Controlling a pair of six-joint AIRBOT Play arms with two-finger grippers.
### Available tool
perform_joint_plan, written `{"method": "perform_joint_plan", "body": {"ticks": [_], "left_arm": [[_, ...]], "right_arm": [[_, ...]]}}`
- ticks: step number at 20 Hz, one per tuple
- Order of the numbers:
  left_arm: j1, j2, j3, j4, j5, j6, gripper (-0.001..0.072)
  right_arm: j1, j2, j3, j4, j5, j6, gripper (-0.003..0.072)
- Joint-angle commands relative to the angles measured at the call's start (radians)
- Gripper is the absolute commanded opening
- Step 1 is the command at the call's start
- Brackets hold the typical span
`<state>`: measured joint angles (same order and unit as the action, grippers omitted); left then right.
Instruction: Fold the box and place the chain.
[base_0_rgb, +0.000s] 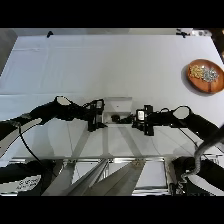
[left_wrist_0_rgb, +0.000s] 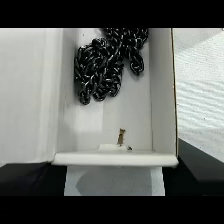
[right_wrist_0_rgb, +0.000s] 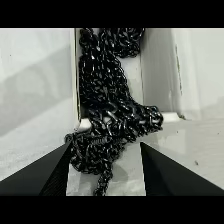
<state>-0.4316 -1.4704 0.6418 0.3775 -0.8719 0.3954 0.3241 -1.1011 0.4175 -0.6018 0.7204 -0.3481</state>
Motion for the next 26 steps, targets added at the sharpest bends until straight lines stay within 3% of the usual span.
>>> {"method": "perform_joint_plan", "body": {"ticks": [1, 17, 20, 22, 24, 26], "left_arm": [[0.000, 0.001, 0.000, 0.000, 0.000, 0.000, 0.0276], [0.000, 0.001, 0.000, 0.000, 0.000, 0.000, 0.0276], [0.000, 0.001, 0.000, 0.000, 0.000, 0.000, 0.0276], [0.000, 0.001, 0.000, 0.000, 0.000, 0.000, 0.0276], [0.000, 0.001, 0.000, 0.000, 0.000, 0.000, 0.0276], [0.000, 0.001, 0.000, 0.000, 0.000, 0.000, 0.0276]], "right_arm": [[-0.002, -0.013, 0.001, 0.016, 0.002, -0.020, 0.0482], [-0.002, -0.078, 0.001, 0.061, -0.015, -0.020, 0.0470], [-0.002, -0.086, 0.001, 0.061, -0.020, -0.020, 0.0395], [-0.002, -0.095, 0.001, 0.061, -0.017, -0.020, 0.0383], [-0.002, -0.095, 0.001, 0.060, -0.016, -0.019, 0.0281], [-0.002, -0.095, 0.001, 0.060, -0.006, -0.019, 0.0241]]}}
